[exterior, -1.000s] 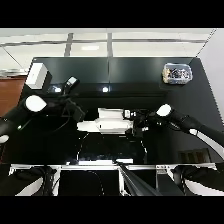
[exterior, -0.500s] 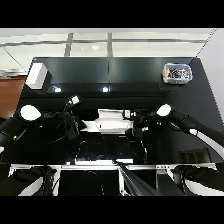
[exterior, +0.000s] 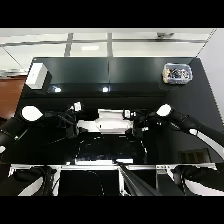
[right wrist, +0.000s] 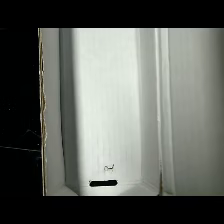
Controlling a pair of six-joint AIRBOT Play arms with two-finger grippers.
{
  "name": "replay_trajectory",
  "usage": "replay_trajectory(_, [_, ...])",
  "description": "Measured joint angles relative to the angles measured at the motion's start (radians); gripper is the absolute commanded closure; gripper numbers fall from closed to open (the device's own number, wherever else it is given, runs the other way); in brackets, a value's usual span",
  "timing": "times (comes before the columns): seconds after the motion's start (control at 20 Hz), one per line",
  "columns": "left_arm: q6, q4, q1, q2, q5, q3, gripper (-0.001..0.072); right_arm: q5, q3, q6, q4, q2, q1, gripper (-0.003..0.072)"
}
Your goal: Fold the box and place the chain.
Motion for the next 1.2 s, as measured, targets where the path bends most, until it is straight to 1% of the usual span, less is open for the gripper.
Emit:
replay_trajectory(0.1, [0.065,-0.002,-0.005,-0.033,0.021,0.006,-0.0002,0.000,0.000,0.000,0.000,0.000,0.000,0.0557])
replay_trajectory(0.3, [0.218,-0.002,-0.022,-0.115,-0.006,0.029,-0.0002,0.000,0.000,0.000,0.000,0.000,0.000,0.0558])
replay_trajectory(0.45, [0.269,-0.040,-0.057,-0.155,0.005,0.042,0.0000,0.000,0.000,0.000,0.000,0.000,0.000,0.0558])
replay_trajectory(0.6, [0.293,-0.064,-0.097,-0.174,0.058,0.048,0.0045,0.000,0.000,0.000,0.000,0.000,0.000,0.0558])
replay_trajectory(0.7, [0.297,-0.072,-0.110,-0.182,0.085,0.051,0.0223,0.000,0.000,0.000,0.000,0.000,0.000,0.0557])
replay_trajectory(0.75, [0.297,-0.074,-0.114,-0.186,0.095,0.051,0.0264,0.000,0.000,0.000,0.000,0.000,0.000,0.0558])
replay_trajectory(0.8, [0.296,-0.077,-0.117,-0.191,0.097,0.052,0.0357,0.000,0.000,0.000,0.000,0.000,0.000,0.0558])
replay_trajectory(0.85, [0.295,-0.080,-0.119,-0.196,0.098,0.053,0.0394,0.000,0.000,0.000,0.000,0.000,0.000,0.0558])
replay_trajectory(0.9, [0.293,-0.080,-0.121,-0.200,0.096,0.053,0.0459,0.000,0.000,0.000,0.000,0.000,0.000,0.0557])
replay_trajectory(0.95, [0.292,-0.081,-0.122,-0.204,0.093,0.054,0.0489,0.000,0.000,0.000,0.000,0.000,0.000,0.0558])
replay_trajectory(1.2, [0.289,-0.094,-0.124,-0.217,0.082,0.055,0.0489,0.000,0.000,0.000,0.000,0.000,0.000,0.0558])
